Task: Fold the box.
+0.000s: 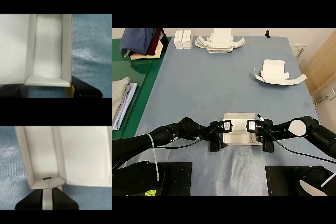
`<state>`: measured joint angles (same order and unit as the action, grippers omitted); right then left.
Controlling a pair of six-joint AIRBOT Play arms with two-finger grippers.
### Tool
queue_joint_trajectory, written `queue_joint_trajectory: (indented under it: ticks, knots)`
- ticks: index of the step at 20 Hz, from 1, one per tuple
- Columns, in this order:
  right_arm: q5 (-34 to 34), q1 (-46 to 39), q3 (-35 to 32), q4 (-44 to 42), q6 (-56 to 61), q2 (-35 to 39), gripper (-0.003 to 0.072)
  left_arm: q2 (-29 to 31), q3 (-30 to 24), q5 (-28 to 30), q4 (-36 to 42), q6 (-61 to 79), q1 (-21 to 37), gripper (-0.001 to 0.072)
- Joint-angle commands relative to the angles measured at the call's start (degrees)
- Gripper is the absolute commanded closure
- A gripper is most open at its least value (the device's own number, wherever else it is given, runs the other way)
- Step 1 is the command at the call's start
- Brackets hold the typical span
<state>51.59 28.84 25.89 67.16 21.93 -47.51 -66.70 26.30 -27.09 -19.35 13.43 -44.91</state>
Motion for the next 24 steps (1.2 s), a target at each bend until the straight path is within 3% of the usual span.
queue_joint_trajectory:
  ticks: [1, 7, 10, 11, 12, 13, 14, 22, 23, 24]
  knots:
    - [-1.3, 2.6, 0.0, -1.0, -0.6, -0.3, 0.0535, 0.0, 0.0, 0.0, 0.0, 0.0, 0.0, 0.0187]
    - [-2.8, 3.6, 0.0, -4.1, -3.1, -0.4, 0.0534, 0.0, 0.0, 0.0, 0.0, 0.0, 0.0, 0.0187]
    - [-3.7, 3.6, 0.0, -7.0, -5.0, -1.0, 0.0483, 0.0, 0.0, 0.0, 0.0, 0.0, 0.0, 0.0187]
    - [-4.0, 3.6, 0.0, -8.0, -5.0, -1.7, 0.0241, 0.0, 0.0, 0.0, 0.0, 0.0, 0.0, 0.0187]
    - [-4.3, 3.6, 0.0, -9.2, -5.0, -2.3, 0.0082, 0.0, 0.0, 0.0, 0.0, 0.0, 0.0, 0.0187]
    - [-4.4, 3.6, 0.0, -10.3, -5.0, -2.9, 0.0007, 0.0, 0.0, 0.0, 0.0, 0.0, 0.0, 0.0187]
    - [-4.5, 3.6, 0.0, -10.5, -5.0, -3.4, -0.0013, 0.0, 0.0, 0.0, 0.0, 0.0, 0.0, 0.0187]
    - [-4.1, 3.5, 0.0, -7.2, -2.2, -3.4, -0.0012, 0.0, 0.0, 0.0, 0.0, 0.0, 0.0, 0.0187]
    - [-4.0, 3.5, 0.2, -3.9, 1.8, -3.0, 0.0023, 0.0, 0.0, 0.0, 0.0, 0.0, 0.0, 0.0187]
    - [-3.1, 3.5, 0.6, 0.7, 7.0, -2.3, 0.0203, 0.0, 0.0, 0.0, 0.0, 0.0, 0.0, 0.0187]
